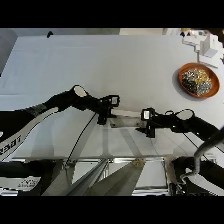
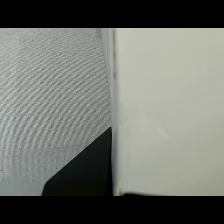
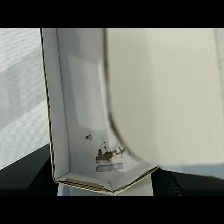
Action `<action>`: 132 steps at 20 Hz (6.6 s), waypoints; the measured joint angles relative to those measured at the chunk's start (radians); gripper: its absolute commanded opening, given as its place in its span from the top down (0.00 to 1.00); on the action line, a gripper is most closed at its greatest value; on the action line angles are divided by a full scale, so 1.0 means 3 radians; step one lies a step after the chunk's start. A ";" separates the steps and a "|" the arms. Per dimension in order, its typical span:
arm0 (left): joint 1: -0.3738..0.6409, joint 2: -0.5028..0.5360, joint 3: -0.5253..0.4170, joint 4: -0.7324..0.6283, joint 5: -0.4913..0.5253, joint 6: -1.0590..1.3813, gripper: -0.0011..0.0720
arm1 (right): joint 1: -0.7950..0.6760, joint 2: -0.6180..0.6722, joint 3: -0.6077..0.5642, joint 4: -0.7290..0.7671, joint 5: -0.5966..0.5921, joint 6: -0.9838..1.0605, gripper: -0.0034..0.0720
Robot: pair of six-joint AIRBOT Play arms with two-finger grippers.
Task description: Fold the box and place the chain.
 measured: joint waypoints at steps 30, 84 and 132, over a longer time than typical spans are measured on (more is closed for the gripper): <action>0.0006 0.0029 0.0000 0.0047 0.0000 -0.0006 0.34 | 0.0003 -0.0003 0.0000 -0.0036 -0.0039 -0.0023 0.51; -0.0896 0.0607 -0.0001 0.0354 0.1469 -0.2244 0.98 | 0.0000 -0.0004 0.0000 -0.0025 -0.0036 0.0000 0.51; -0.0243 0.0954 -0.0554 0.0945 0.0298 -0.0434 0.63 | 0.0000 -0.0004 0.0000 -0.0024 -0.0034 0.0000 0.51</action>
